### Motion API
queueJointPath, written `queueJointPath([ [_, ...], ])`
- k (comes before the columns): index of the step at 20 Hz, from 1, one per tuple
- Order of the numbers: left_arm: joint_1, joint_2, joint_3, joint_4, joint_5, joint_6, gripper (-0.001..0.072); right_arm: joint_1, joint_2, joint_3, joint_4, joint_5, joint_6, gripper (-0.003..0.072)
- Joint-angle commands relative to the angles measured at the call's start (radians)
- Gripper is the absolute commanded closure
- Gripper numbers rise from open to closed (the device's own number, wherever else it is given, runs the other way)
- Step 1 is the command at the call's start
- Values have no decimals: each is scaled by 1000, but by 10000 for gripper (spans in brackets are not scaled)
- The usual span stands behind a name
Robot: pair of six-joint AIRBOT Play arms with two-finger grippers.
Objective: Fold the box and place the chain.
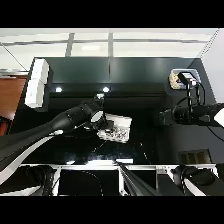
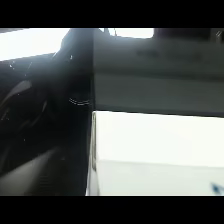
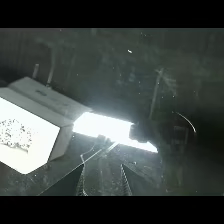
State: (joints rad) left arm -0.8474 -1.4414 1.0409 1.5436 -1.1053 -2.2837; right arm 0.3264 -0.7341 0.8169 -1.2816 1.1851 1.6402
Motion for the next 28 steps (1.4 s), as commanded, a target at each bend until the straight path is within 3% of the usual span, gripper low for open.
queueJointPath([
  [1, -5, 60, 27, 13, -12, 37, 81, 5, 2, -1, -31, 8, 7, 404],
  [3, -13, 168, 26, 22, -24, 222, 81, 5, 2, -1, -72, 14, 29, 403],
  [5, 10, 287, -5, 135, -85, 274, 70, 5, 2, -1, -124, 37, 62, 403],
  [7, 110, 390, -84, 265, -121, 247, 70, 0, 2, -1, -188, 110, 67, 403],
  [9, 299, 457, -185, 240, -79, 245, 70, -23, 2, -1, -246, 180, 69, 403],
  [11, 521, 467, -285, 10, 35, 305, 70, -57, 2, -3, -261, 193, 70, 403],
  [13, 699, 446, -381, -433, 154, 674, 71, -80, 2, -5, -260, 185, 84, 403],
  [14, 763, 419, -412, -696, 130, 1013, 71, -82, 2, -5, -260, 183, 92, 403],
  [15, 803, 381, -422, -882, 24, 1349, 70, -82, 2, -6, -256, 179, 96, 403],
  [16, 822, 332, -421, -983, -107, 1610, 71, -81, 2, -7, -249, 174, 97, 403],
  [17, 823, 288, -419, -995, -163, 1742, 71, -81, 2, -8, -238, 172, 96, 403],
  [19, 807, 214, -420, -972, -144, 1918, 66, -81, 2, -10, -234, 172, 97, 403],
  [20, 797, 187, -420, -971, -144, 2039, -6, -81, 2, -10, -233, 175, 97, 403],
  [23, 723, 169, -418, -965, -109, 2389, -4, -81, 2, -10, -211, 174, 97, 403],
  [28, 596, 150, -362, -912, -3, 2621, -3, -81, 2, -10, -211, 171, 97, 403],
])
